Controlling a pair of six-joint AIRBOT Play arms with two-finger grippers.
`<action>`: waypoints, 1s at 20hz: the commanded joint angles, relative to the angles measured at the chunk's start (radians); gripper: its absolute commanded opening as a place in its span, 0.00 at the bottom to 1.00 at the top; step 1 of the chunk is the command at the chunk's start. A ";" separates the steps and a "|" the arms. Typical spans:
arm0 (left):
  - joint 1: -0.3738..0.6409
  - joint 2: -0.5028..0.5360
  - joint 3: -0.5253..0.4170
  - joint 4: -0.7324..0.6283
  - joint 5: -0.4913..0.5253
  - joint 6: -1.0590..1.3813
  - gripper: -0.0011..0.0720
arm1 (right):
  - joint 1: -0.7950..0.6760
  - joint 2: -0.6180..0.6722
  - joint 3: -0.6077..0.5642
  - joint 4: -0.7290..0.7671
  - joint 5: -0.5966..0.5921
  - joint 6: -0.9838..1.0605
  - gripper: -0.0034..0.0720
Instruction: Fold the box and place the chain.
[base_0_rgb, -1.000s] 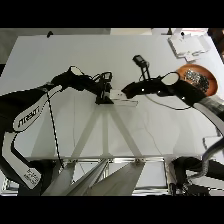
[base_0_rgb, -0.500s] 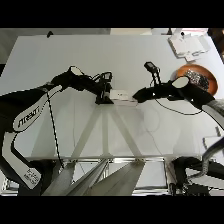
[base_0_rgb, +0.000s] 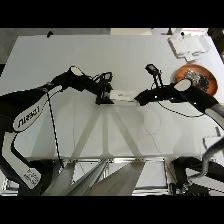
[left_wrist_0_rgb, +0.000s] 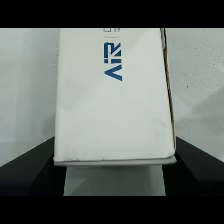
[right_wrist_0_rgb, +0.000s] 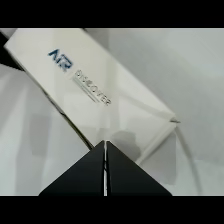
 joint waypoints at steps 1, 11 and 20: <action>0.000 0.000 0.000 0.001 0.002 0.003 0.64 | 0.000 0.094 0.035 0.052 -0.013 -0.006 0.05; 0.000 0.000 0.000 0.001 0.001 0.003 0.64 | 0.000 0.374 0.045 -0.462 0.078 0.367 0.06; 0.000 0.000 0.000 0.001 -0.006 0.003 0.64 | -0.020 0.178 0.043 -0.906 0.016 0.818 0.06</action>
